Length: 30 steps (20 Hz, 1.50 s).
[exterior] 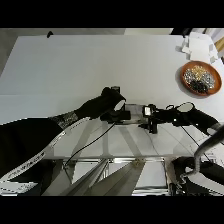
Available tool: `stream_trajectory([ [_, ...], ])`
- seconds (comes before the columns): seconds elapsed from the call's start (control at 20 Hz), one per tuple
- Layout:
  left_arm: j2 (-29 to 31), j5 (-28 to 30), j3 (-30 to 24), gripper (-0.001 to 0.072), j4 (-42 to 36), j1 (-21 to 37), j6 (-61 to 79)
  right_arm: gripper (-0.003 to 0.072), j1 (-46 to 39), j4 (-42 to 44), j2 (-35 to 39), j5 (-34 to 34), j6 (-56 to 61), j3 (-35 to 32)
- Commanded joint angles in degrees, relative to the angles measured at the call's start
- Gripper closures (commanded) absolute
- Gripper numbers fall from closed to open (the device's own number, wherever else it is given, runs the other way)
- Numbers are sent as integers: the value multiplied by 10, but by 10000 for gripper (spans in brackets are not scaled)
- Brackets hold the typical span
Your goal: Fold the box and place the chain.
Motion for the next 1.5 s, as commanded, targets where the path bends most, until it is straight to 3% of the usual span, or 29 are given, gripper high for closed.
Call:
stream_trajectory([
  [0.0, 0, -8, 10, 491, 5, 4, 3, 276, 0, 0, 0, 0, 0, 0],
  [0.45, -15, -53, 25, 510, 39, 2, 2, 276, 0, 0, 0, 0, 0, 0],
  [0.55, -18, -52, 25, 611, 45, -1, 2, 276, 0, 0, 0, 0, 0, 0],
  [0.8, -23, -52, 25, 697, 48, -6, 2, 276, 0, 0, 0, 0, 0, 0],
  [1.0, -23, -52, 25, 699, 52, -9, 2, 276, 0, 0, 0, 0, 0, 0],
  [1.15, -22, -53, 25, 663, 49, -8, 2, 276, 0, 0, 0, 0, 0, 0],
  [1.25, -21, -53, 25, 491, 45, -5, 2, 276, 0, 0, 0, 0, 0, 0],
  [1.45, -20, -59, 25, 485, 33, -2, 2, 276, 0, 0, 0, 0, 0, 0],
])
